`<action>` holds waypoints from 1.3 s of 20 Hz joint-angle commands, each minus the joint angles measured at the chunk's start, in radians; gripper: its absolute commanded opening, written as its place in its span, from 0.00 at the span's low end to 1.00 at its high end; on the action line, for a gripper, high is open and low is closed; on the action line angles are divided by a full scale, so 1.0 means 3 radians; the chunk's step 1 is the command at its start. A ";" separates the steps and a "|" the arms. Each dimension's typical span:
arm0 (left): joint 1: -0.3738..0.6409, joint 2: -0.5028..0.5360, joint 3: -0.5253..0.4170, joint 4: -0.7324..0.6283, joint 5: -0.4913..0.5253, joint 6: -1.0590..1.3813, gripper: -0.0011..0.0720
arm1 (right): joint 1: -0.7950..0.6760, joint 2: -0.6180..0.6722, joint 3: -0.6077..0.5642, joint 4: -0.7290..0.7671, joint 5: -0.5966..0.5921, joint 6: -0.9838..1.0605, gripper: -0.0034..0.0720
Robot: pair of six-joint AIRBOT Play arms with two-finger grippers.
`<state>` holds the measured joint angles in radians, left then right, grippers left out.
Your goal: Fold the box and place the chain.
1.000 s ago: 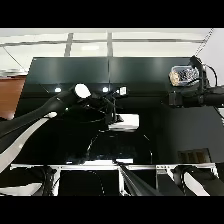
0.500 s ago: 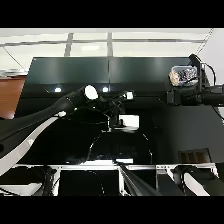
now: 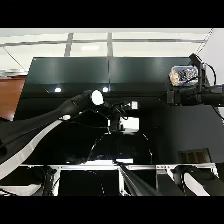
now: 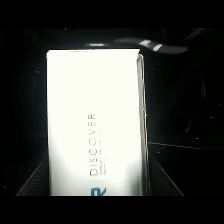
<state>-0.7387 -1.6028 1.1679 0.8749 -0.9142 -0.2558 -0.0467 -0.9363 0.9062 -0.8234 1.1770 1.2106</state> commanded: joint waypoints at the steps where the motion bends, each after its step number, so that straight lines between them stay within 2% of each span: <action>1: -0.0163 -0.0032 0.0004 0.0376 0.0397 0.0003 0.99 | 0.0004 0.0003 0.0001 -0.0148 -0.0066 0.0175 0.06; 3: -0.0201 -0.0034 0.0004 0.0398 0.0413 0.0004 0.99 | 0.0003 0.0003 0.0000 -0.0275 -0.0089 0.0271 0.06; 4: -0.0200 -0.0032 0.0004 0.0408 0.0366 0.0003 0.91 | 0.0003 0.0003 0.0001 -0.0342 -0.0095 0.0305 0.06; 5: -0.0181 -0.0022 0.0013 0.0484 0.0264 -0.0023 0.57 | 0.0003 0.0003 0.0001 -0.0404 -0.0111 0.0338 0.06; 6: -0.0160 0.0006 0.0014 0.0609 0.0172 -0.0066 0.47 | 0.0003 0.0003 0.0001 -0.0463 -0.0131 0.0383 0.06; 8: -0.0047 0.0107 0.0015 0.0974 0.0080 -0.0439 0.47 | 0.0001 0.0003 0.0001 -0.0518 -0.0165 0.0460 0.06; 11: 0.0412 0.0276 0.0014 0.1648 0.0042 -0.1259 0.47 | 0.0004 0.0003 0.0000 -0.0512 -0.0264 0.0481 0.06; 14: 0.1250 0.0342 0.0061 0.2125 0.0081 -0.1794 0.47 | 0.0004 -0.0001 0.0000 -0.0512 -0.0326 0.0505 0.06; 16: 0.1924 0.0254 0.0220 0.2407 0.0230 -0.2591 0.47 | 0.0004 -0.0005 0.0000 -0.0512 -0.0336 0.0568 0.06; 18: 0.2550 0.0028 0.0603 0.2520 0.0126 -0.3349 0.48 | 0.0014 -0.0005 0.0000 -0.0511 -0.0332 0.0610 0.06; 21: 0.3160 -0.0520 0.1457 0.2167 -0.0315 -0.3347 0.50 | 0.0085 -0.0005 0.0000 -0.0498 -0.0329 0.0682 0.06; 23: 0.3329 -0.0912 0.2066 0.1886 -0.0510 -0.3332 0.50 | 0.0165 -0.0005 0.0000 -0.0498 -0.0352 0.0703 0.06; 26: 0.3366 -0.1437 0.2845 0.1933 -0.0675 -0.3296 0.51 | 0.0273 -0.0005 0.0000 -0.0500 -0.0359 0.0741 0.06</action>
<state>0.2161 -1.8961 1.8107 1.4769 -1.0489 -1.2167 0.0071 -0.9371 0.9062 -0.9733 1.0733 1.4155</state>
